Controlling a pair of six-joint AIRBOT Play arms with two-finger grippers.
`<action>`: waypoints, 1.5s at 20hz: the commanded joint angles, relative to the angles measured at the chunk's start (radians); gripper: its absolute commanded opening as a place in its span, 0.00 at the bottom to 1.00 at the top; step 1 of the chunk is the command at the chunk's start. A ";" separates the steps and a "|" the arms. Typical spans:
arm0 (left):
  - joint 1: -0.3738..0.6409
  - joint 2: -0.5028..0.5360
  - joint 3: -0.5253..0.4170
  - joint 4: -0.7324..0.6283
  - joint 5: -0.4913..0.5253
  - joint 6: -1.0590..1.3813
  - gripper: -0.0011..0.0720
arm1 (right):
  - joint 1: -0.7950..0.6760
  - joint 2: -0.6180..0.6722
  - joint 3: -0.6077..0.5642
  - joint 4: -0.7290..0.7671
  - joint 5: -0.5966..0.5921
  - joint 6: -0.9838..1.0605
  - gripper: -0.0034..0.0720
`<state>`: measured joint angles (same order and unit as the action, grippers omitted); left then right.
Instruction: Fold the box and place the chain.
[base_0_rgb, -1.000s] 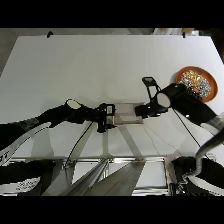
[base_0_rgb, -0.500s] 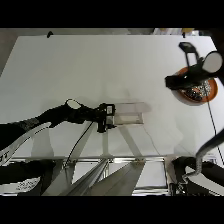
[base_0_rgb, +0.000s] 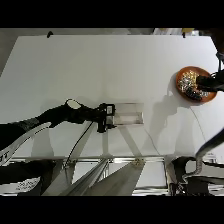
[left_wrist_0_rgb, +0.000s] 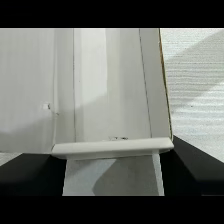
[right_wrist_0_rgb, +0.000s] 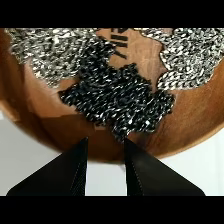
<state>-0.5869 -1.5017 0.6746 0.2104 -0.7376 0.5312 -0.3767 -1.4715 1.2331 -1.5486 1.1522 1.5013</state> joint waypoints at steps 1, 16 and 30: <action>-0.001 0.001 0.000 0.000 0.000 0.000 0.55 | -0.030 -0.063 0.002 -0.002 -0.010 -0.010 0.35; 0.000 0.001 0.000 0.000 0.000 0.000 0.55 | -0.029 -0.117 0.002 0.012 0.016 -0.011 0.06; 0.000 0.001 0.000 0.000 0.000 0.000 0.55 | 0.166 0.578 0.002 0.102 0.211 -0.074 0.06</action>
